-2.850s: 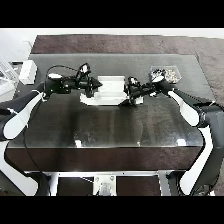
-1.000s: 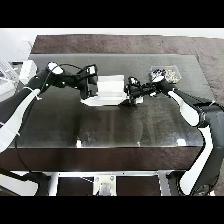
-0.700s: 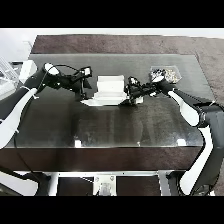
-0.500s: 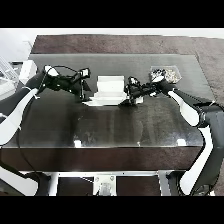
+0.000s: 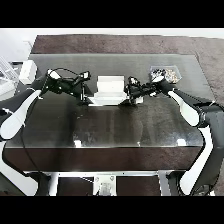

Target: Fold the box and place the chain.

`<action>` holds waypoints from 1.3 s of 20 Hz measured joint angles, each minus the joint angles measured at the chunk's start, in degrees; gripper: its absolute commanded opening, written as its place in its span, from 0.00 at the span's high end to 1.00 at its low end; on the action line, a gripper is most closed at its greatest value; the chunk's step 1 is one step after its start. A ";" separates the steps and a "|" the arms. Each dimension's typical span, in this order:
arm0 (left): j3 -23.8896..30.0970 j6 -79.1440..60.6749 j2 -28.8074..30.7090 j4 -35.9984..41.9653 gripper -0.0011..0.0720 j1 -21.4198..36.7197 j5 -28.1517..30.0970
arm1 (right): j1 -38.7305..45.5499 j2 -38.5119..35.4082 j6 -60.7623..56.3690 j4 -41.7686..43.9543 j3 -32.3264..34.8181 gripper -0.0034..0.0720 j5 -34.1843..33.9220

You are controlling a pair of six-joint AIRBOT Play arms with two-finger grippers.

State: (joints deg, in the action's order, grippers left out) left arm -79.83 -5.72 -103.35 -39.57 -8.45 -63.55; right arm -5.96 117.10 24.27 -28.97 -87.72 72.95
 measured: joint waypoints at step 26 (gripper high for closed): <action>0.00 -2.27 -1.36 5.33 0.41 -0.35 0.66 | 0.00 0.00 0.00 0.00 0.00 0.18 0.00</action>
State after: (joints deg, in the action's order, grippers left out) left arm -79.83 -7.99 -104.71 -34.24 -8.80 -62.89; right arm -5.96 117.10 24.27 -28.97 -87.72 72.95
